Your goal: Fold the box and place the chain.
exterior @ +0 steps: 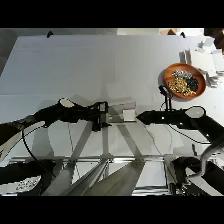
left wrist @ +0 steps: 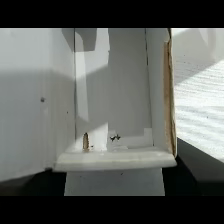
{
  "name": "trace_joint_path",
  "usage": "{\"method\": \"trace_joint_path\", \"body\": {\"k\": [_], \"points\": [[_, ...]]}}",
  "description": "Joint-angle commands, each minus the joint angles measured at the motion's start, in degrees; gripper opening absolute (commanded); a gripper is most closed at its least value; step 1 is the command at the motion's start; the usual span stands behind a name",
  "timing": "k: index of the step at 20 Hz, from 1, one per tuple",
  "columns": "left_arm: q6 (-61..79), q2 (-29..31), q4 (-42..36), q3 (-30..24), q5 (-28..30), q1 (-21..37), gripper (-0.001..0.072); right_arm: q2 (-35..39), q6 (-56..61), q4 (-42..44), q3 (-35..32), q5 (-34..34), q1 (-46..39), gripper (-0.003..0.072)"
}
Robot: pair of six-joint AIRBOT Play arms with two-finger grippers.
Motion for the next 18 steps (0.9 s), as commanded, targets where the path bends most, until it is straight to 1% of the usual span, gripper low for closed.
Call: {"method": "trace_joint_path", "body": {"k": [1, 2, 3, 4, 5, 7, 9, 10, 15, 17, 18], "points": [[0.0, 0.04, 0.24, 0.02, 0.09, 0.02, 0.0212, 1.81, 0.02, -0.24, 0.02, -0.13, 0.04, 0.0316], [0.0, 0.04, 0.24, 0.0, 0.09, 0.02, 0.0212, 1.81, 0.02, -0.44, 0.02, -0.09, 0.04, 0.0313], [0.0, 0.04, 0.24, 0.02, 0.09, 0.02, 0.0212, 1.81, 0.02, -0.96, 0.02, -0.09, 0.04, 0.0289], [0.0, 0.04, 0.24, 0.0, 0.09, 0.02, 0.0212, 1.81, 0.04, -2.43, 0.02, -0.33, 0.04, 0.0207], [0.0, 0.04, 0.24, 0.0, 0.09, 0.02, 0.0212, 1.81, 0.09, -4.24, 0.02, -0.55, 0.04, 0.0201], [0.0, 0.04, 0.24, 0.02, 0.09, 0.02, 0.0212, 1.81, 1.38, -6.38, 0.02, -0.72, 0.04, 0.0206], [0.0, 0.04, 0.22, 0.02, 0.09, 0.02, 0.0212, 1.88, 1.38, -6.12, 0.02, -0.74, 0.04, 0.0232], [0.0, 0.04, 0.24, 0.02, 0.09, 0.02, 0.0212, 2.08, 1.36, -6.14, 0.02, -1.07, 0.04, 0.0276], [0.0, 0.04, 0.24, 0.0, 0.09, 0.02, 0.0212, 5.81, 3.3, -6.34, 0.02, -4.07, 0.04, 0.0275], [0.0, 0.04, 0.24, 0.02, 0.09, 0.02, 0.0212, 7.85, 3.3, -6.32, 0.02, -3.82, 0.04, 0.0278], [0.0, 0.04, 0.24, 0.02, 0.09, 0.02, 0.0212, 8.61, 3.3, -6.27, 0.02, -3.15, 0.04, 0.0292]]}}
